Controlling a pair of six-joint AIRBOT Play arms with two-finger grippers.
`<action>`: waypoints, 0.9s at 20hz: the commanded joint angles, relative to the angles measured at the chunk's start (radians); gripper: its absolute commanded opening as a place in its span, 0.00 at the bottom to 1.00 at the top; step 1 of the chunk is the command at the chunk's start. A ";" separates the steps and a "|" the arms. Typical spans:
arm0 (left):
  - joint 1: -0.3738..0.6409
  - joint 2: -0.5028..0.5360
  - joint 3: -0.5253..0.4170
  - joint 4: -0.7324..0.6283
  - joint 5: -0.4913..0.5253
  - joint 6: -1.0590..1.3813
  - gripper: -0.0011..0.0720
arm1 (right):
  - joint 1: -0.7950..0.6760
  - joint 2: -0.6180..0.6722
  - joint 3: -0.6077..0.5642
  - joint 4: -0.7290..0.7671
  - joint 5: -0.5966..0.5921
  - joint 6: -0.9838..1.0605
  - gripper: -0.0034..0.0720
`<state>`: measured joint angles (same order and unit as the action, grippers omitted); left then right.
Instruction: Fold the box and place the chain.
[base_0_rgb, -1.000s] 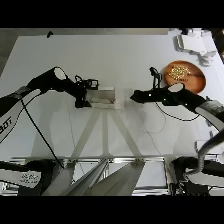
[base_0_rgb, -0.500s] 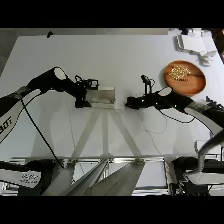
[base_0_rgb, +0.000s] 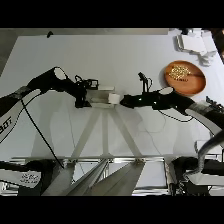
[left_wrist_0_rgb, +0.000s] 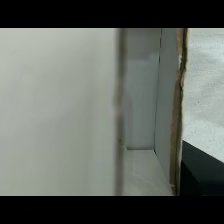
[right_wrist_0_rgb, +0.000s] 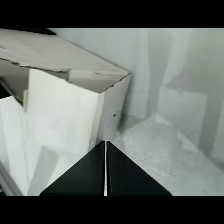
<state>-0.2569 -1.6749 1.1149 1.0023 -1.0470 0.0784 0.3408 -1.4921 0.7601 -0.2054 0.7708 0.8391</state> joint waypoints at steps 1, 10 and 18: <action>0.000 -0.001 0.000 0.000 0.000 0.000 0.04 | 0.001 0.012 0.000 0.111 0.021 -0.038 0.06; 0.000 -0.001 0.000 0.000 0.000 0.000 0.04 | 0.007 0.023 0.000 0.116 0.034 -0.036 0.37; 0.000 -0.001 0.000 0.000 0.000 0.000 0.04 | 0.092 0.023 0.000 0.083 -0.076 -0.035 0.60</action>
<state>-0.2569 -1.6749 1.1149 1.0023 -1.0473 0.0788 0.4038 -1.4700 0.7601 -0.1059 0.7494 0.8032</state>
